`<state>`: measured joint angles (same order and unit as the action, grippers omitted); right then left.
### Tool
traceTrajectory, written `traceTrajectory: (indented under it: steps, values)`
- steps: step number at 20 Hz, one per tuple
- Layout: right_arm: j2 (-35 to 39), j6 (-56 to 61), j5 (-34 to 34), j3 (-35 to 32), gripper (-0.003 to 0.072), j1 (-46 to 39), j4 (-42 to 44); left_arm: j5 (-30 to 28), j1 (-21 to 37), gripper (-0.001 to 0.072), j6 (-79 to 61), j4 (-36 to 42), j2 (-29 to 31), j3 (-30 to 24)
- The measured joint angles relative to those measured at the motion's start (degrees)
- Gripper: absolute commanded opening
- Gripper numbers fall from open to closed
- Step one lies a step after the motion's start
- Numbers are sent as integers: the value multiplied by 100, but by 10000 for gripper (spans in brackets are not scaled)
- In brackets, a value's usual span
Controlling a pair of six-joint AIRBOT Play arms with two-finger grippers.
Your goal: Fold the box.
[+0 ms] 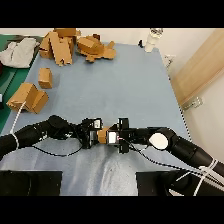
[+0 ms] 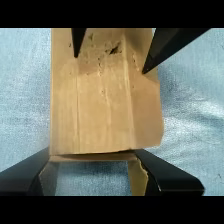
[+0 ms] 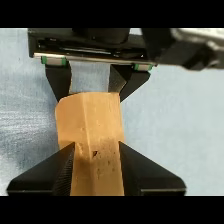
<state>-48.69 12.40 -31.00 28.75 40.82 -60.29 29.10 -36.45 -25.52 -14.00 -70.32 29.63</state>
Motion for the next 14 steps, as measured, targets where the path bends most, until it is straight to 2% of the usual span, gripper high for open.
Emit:
traceTrajectory:
  steps: [1,3,7,8,9,14]
  values:
    - [-70,0,0,0,452,0,0,0,0,472,0,0,0,0]
    - [-205,0,26,0,347,0,0,0,0,472,0,0,0,0]
    - [-297,0,166,24,340,2,-24,-2,0,472,13,13,0,0]
    - [-291,0,192,37,257,2,-35,-9,0,472,15,15,0,0]
    - [-275,0,208,55,218,2,-39,-26,0,472,24,22,0,0]
    - [-190,2,348,96,214,2,-39,-24,0,473,0,11,0,0]
